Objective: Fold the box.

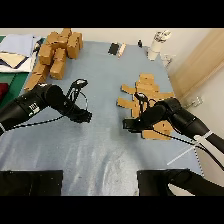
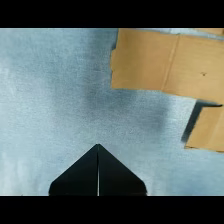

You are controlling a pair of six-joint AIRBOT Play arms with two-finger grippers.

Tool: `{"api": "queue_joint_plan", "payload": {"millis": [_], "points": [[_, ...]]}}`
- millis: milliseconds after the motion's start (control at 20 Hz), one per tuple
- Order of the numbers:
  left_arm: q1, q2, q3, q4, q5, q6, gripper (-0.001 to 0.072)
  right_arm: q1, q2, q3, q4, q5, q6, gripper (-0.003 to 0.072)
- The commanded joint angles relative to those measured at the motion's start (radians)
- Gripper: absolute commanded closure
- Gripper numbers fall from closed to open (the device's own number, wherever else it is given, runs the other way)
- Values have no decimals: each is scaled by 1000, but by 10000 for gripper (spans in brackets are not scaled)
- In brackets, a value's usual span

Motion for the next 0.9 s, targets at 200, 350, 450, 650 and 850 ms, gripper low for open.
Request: {"api": "queue_joint_plan", "payload": {"millis": [200, 350, 450, 650, 850], "points": [[0, 0, 0, 0, 0, 0, 698, 7, -1, 0, 4, 15, 6, 685], [0, 0, 0, 0, 0, 0, 698, -16, -1, 3, -43, 45, 6, 685], [0, 0, 0, 0, 0, 0, 698, -98, -1, 29, -126, -62, 6, 684], [0, 0, 0, 0, 1, 0, 698, -401, 1, 111, -443, -364, -56, 442], [0, 0, 0, -10, 24, -2, 698, -761, 0, 122, -489, -298, -304, 301]]}}
